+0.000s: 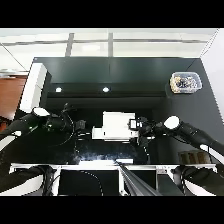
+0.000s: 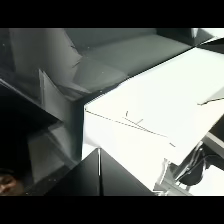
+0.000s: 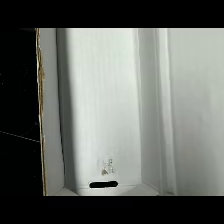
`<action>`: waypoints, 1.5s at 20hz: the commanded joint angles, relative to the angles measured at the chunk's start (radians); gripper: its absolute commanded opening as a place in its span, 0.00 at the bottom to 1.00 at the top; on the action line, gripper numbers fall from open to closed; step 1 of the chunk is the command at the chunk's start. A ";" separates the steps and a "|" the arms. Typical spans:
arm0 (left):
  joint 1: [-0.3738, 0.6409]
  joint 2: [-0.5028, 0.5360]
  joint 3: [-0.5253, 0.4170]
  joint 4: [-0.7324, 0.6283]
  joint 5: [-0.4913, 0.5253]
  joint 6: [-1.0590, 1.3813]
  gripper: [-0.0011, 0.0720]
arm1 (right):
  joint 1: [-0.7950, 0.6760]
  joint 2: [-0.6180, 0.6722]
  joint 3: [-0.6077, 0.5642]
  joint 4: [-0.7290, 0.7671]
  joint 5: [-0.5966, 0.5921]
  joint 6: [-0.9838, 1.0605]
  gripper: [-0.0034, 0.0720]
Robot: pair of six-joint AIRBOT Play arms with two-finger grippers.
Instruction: Fold the box and place the chain.
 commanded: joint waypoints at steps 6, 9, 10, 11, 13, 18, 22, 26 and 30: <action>0.004 -0.006 0.002 0.159 0.059 -0.116 0.05 | 0.000 0.000 0.000 0.000 0.000 0.000 0.70; -0.052 -0.036 0.002 0.100 0.055 -0.080 0.05 | 0.000 0.000 0.000 0.000 0.000 0.000 0.70; -0.074 -0.046 0.002 0.083 0.056 -0.069 0.05 | 0.000 0.000 0.000 0.000 0.000 0.000 0.70; -0.090 -0.051 0.002 0.057 0.056 -0.045 0.05 | 0.000 0.000 0.000 0.000 0.000 0.000 0.70; -0.098 -0.042 0.005 -0.015 0.046 0.034 0.05 | 0.000 0.000 0.000 0.000 0.000 0.000 0.70; -0.087 0.011 0.072 -0.013 0.013 0.036 0.05 | 0.000 0.000 0.000 0.000 0.000 0.000 0.70; -0.087 0.015 0.130 -0.006 -0.008 0.037 0.60 | 0.000 0.000 0.000 0.000 0.000 0.000 0.70; -0.111 0.015 0.148 -0.006 -0.015 0.036 0.82 | 0.000 0.000 0.000 0.000 -0.004 0.000 0.70; -0.223 0.015 0.150 -0.006 0.098 0.025 0.82 | 0.000 0.000 0.000 0.000 -0.015 0.000 0.70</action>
